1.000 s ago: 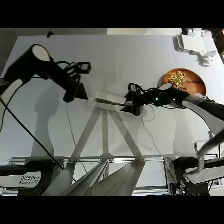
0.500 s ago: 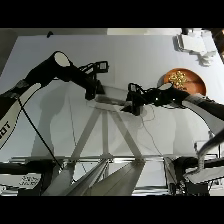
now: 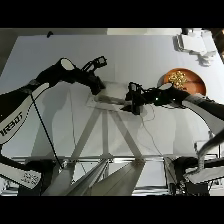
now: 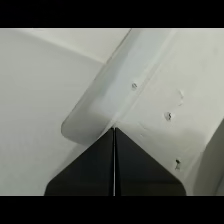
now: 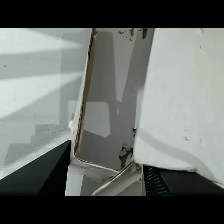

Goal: Fold the box and place the chain.

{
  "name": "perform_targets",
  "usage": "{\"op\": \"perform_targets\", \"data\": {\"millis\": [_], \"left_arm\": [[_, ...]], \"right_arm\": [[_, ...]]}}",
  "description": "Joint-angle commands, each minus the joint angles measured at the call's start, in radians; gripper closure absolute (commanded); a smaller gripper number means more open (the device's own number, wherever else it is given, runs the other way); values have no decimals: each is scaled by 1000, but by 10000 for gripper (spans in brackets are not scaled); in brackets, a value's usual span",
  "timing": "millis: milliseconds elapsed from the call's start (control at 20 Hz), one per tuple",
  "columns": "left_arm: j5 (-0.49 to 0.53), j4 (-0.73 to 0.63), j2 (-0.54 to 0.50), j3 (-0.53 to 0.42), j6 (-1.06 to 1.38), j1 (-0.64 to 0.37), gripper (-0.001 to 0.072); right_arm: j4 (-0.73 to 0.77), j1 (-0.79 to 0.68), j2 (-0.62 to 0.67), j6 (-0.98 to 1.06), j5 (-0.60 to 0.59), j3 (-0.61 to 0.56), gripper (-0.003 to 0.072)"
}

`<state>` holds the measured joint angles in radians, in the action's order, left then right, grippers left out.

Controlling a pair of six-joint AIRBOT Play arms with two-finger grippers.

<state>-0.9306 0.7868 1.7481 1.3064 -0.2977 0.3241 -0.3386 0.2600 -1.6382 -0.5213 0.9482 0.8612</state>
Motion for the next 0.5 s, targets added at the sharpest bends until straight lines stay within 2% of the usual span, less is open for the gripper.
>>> {"op": "perform_targets", "data": {"millis": [0,250,450], "left_arm": [[-3,-1,-11,0,-24,-16,701],[-220,9,-129,0,-14,-109,701],[-343,146,-192,0,-13,-138,701]], "right_arm": [[-5,0,0,-2,3,1,323],[-5,0,0,-2,3,1,323],[-5,0,0,-2,3,1,323]]}}
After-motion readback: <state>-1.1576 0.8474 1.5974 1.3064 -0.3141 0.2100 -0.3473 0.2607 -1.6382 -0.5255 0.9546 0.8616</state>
